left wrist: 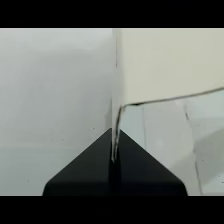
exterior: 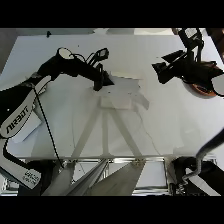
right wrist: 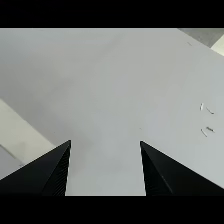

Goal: Fold the box and place the chain.

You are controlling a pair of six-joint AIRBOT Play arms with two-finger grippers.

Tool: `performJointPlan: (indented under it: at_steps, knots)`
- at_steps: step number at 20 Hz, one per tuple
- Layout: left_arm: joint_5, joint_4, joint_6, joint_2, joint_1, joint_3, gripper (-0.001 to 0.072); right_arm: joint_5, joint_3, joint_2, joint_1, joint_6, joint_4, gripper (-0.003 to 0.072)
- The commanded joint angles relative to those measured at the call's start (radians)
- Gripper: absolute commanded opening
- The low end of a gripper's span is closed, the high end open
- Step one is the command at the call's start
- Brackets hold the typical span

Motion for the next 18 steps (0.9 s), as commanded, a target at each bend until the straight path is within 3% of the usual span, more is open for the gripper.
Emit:
performJointPlan:
  at_steps: [1,5,11,18]
  knots:
    - [0.052,-0.053,0.073,-0.051,-0.006,-0.034,0.0003,0.033,0.000,0.009,0.000,0.025,-0.010,0.0472]
    - [0.082,-0.071,0.102,-0.105,-0.007,-0.034,0.0003,0.034,0.000,0.009,0.000,0.025,-0.010,0.0455]
    - [0.109,-0.213,0.237,-0.112,-0.007,-0.034,0.0003,0.034,0.000,0.000,0.000,0.026,-0.010,0.0455]
    - [0.083,-0.169,0.249,-0.151,-0.007,-0.034,0.0004,0.033,0.000,0.000,0.000,0.077,-0.010,0.0455]
